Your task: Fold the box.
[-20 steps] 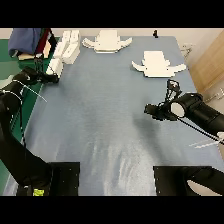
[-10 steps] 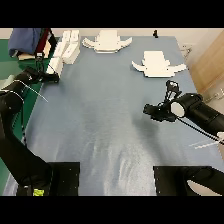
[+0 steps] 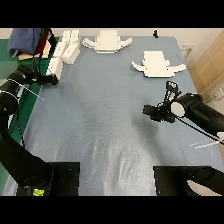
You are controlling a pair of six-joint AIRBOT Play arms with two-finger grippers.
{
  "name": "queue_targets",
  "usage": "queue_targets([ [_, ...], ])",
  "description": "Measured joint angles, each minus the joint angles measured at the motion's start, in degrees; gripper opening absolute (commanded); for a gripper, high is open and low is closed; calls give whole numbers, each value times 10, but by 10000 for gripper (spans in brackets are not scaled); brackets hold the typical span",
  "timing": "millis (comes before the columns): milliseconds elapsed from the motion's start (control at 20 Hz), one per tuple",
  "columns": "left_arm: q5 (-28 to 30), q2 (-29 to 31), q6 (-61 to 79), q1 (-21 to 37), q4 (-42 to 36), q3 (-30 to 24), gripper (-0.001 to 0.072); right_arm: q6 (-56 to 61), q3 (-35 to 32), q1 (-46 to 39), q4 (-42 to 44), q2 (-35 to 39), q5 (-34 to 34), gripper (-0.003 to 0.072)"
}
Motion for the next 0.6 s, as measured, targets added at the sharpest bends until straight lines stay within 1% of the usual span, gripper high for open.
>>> queue_targets([
  [100,-75,27,-21,19,13,5,695,-11,0,0,10,0,0,1],
  [150,-118,41,-29,28,19,9,611,-23,0,0,21,0,-3,1],
  [200,-159,57,-35,36,24,14,281,-37,2,0,33,0,-6,1],
  [250,-195,74,-42,41,26,19,16,-51,5,0,42,-2,-9,1],
  [400,-306,125,-61,38,18,29,13,-93,33,0,65,-14,-16,1],
  [500,-353,153,-79,16,10,31,10,-120,68,0,78,-33,-19,1],
  [600,-384,183,-94,-28,0,27,9,-147,112,0,91,-63,-20,1],
])
